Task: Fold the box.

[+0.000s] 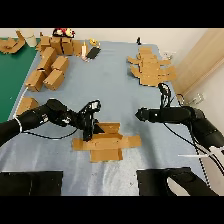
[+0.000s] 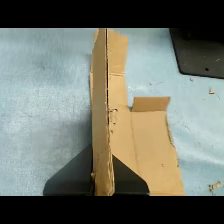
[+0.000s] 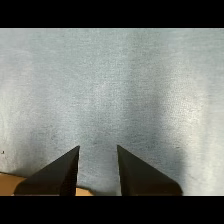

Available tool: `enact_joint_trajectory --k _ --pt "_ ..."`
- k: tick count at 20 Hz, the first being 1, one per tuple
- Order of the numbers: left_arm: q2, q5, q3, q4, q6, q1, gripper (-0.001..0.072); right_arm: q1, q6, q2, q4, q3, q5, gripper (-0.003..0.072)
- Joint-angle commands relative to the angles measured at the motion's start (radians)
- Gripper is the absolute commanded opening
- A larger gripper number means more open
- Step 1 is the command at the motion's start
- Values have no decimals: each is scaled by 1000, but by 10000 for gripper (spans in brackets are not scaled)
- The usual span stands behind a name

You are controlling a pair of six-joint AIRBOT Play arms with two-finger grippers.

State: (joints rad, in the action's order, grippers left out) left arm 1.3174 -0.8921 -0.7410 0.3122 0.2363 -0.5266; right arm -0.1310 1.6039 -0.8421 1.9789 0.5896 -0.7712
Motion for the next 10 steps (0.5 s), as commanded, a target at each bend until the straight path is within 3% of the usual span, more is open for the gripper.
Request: enact_joint_trajectory --k 1,10 --pt "-2 3 8 33 10 -3 11 0 0 0 1 0 0 360" --pt "-2 3 51 37 10 -3 11 0 0 0 0 0 5 360"
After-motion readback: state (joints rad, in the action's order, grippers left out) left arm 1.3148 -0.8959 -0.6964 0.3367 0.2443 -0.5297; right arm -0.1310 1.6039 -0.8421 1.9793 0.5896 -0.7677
